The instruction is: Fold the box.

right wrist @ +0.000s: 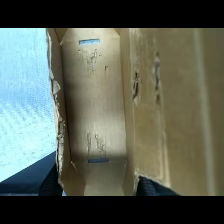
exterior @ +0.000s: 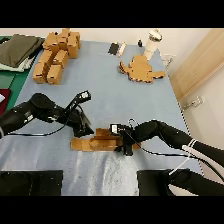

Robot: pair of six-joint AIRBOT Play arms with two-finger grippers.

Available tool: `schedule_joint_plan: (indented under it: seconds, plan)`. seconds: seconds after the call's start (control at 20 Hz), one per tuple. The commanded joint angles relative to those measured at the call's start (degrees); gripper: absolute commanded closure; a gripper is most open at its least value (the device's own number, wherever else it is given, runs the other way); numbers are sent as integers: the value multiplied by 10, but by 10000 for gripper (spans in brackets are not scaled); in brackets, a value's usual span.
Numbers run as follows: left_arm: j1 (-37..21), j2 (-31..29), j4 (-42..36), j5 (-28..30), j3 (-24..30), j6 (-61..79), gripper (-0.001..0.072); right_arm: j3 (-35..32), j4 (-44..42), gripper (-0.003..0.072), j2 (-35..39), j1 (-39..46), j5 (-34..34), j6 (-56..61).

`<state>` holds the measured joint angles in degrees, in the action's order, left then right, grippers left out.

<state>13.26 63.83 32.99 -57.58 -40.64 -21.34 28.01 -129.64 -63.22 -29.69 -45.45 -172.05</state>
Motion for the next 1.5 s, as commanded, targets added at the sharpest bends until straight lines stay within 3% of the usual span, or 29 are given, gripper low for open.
schedule_joint_plan:
  seconds: [0.0,0.05,0.15,0.3,0.4,0.65,0.75,1.05,1.3,1.45]
  plan:
    - [16,-31,41,-167,2,-277,696,0,0,176,0,-1,-1,0]
    - [37,-31,23,-173,9,-363,696,0,0,176,0,-1,-1,0]
    - [97,-31,-49,-114,26,-434,696,0,0,177,0,-1,-1,0]
    - [170,-21,-130,92,28,-433,696,0,-1,176,0,-1,-1,0]
    - [161,5,-142,171,19,-430,697,0,0,176,0,-1,-1,0]
    - [131,48,-136,283,-8,-420,697,0,0,176,0,-1,-4,0]
    - [131,63,-121,285,-14,-411,698,0,0,177,0,-1,-4,0]
    - [131,147,-85,220,-14,-440,698,0,2,176,0,-1,-3,0]
    - [129,151,-73,204,-21,-439,697,0,2,175,0,-1,-3,0]
    - [99,144,-75,153,-54,-391,697,0,2,175,0,-1,-3,0]
